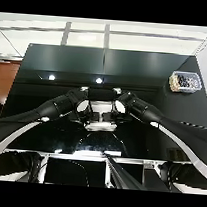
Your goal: Fold the box and place the chain.
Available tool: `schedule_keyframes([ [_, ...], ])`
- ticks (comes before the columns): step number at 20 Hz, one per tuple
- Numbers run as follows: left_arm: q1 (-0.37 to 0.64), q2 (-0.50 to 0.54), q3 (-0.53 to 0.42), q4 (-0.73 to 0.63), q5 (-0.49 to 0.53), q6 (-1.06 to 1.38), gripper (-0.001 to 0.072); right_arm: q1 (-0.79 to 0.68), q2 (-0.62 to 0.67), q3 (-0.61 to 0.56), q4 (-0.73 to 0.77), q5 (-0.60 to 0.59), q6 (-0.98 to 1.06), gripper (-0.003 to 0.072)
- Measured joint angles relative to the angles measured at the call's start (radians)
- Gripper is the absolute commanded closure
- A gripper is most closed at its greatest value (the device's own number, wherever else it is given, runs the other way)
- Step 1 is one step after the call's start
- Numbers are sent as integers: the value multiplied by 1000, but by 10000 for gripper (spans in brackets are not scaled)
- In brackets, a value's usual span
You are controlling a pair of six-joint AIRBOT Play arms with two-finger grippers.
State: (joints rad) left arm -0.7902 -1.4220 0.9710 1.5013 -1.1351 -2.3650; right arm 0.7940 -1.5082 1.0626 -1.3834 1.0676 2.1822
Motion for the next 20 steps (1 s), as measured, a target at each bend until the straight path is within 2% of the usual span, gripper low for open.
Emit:
schedule_keyframes([
  [2,0,0,0,7,6,1,681,0,-3,10,-7,-8,-1,668],
  [3,0,0,0,9,6,2,681,0,-4,14,-8,-8,-1,619],
  [4,0,0,0,11,5,3,681,0,-4,17,-8,-7,-3,532],
  [6,0,0,0,13,-3,7,681,0,-4,21,-8,-8,-8,531],
  [7,0,0,0,13,-3,6,681,0,-4,23,-8,-7,-7,374],
  [8,0,0,0,13,-3,6,681,0,-4,23,-9,-4,-5,348],
  [20,0,0,0,9,-1,5,681,0,-5,25,-5,-2,-5,350],
])
